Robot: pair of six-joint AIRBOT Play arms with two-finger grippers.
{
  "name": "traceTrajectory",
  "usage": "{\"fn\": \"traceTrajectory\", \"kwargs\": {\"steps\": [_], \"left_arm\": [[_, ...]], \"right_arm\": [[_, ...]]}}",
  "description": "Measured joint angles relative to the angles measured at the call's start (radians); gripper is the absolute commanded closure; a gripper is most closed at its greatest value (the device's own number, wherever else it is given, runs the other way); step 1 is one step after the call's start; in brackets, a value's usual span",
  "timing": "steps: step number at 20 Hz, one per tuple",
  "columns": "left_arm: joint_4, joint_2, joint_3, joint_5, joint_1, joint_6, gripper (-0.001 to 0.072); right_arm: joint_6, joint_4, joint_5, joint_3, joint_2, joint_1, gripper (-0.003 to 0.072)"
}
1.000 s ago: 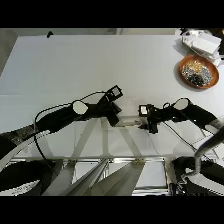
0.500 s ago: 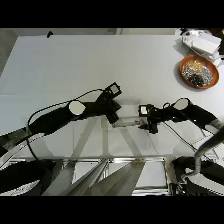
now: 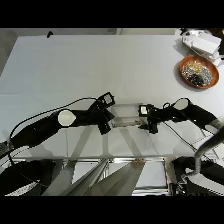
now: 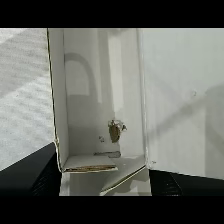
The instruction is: Fold the box and place the chain.
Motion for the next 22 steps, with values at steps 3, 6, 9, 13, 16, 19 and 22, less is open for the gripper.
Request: {"fn": "traceTrajectory", "kwargs": {"steps": [3, 6, 9, 13, 16, 19, 22], "left_arm": [[0.015, 0.007, -0.024, -0.022, 0.0, -0.017, 0.0709], [0.063, 0.01, -0.034, -0.051, 0.018, -0.026, 0.0707], [0.145, 0.011, -0.037, -0.105, 0.053, -0.027, 0.0694], [0.228, 0.011, -0.039, -0.132, 0.079, 0.013, 0.0471], [0.254, 0.008, -0.039, -0.137, 0.085, 0.123, 0.0358], [0.257, -0.002, -0.039, -0.137, 0.084, 0.229, 0.0352], [0.251, -0.022, -0.039, -0.117, 0.074, 0.291, 0.0267]], "right_arm": [[0.0, 0.0, 0.0, 0.0, 0.0, 0.0, 0.0368], [0.0, 0.0, 0.0, 0.0, 0.0, 0.0, 0.0368], [0.0, 0.0, 0.0, 0.0, 0.0, 0.0, 0.0368], [0.0, 0.0, 0.0, 0.0, 0.0, 0.0, 0.0368], [0.0, 0.0, 0.0, 0.0, 0.0, 0.0, 0.0368], [0.0, 0.0, 0.0, 0.0, 0.0, 0.0, 0.0368], [0.0, 0.0, 0.0, 0.0, 0.0, 0.0, 0.0368]]}}
